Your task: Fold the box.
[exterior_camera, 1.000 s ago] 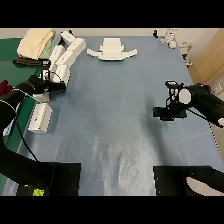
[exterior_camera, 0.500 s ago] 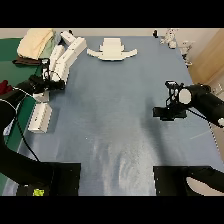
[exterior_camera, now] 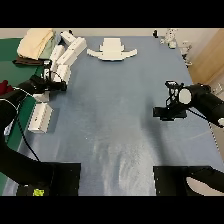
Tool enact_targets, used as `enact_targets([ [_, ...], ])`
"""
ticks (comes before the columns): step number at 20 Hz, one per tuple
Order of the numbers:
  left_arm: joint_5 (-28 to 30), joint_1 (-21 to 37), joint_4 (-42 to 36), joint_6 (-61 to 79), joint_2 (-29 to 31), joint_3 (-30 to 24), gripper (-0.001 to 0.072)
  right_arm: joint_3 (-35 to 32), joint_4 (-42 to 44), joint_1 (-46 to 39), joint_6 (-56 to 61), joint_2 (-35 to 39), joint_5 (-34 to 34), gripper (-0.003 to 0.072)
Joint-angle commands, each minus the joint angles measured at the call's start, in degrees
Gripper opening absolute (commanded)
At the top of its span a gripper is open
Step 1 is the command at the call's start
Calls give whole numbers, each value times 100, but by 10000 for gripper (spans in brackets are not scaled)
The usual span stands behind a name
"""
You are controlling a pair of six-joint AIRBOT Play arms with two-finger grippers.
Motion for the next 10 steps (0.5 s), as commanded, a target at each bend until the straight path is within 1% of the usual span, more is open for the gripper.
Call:
enact_targets([
  [1,-173,11,199,-20,59,4,695,4,7,-2,0,-2,2,17],
  [4,-457,15,498,-20,317,13,695,4,7,-2,0,-2,2,17],
  [6,-807,87,844,-39,669,52,695,4,7,-2,0,-2,2,17],
  [10,-2170,295,1080,-46,1578,328,695,4,7,-2,0,-2,2,17],
])
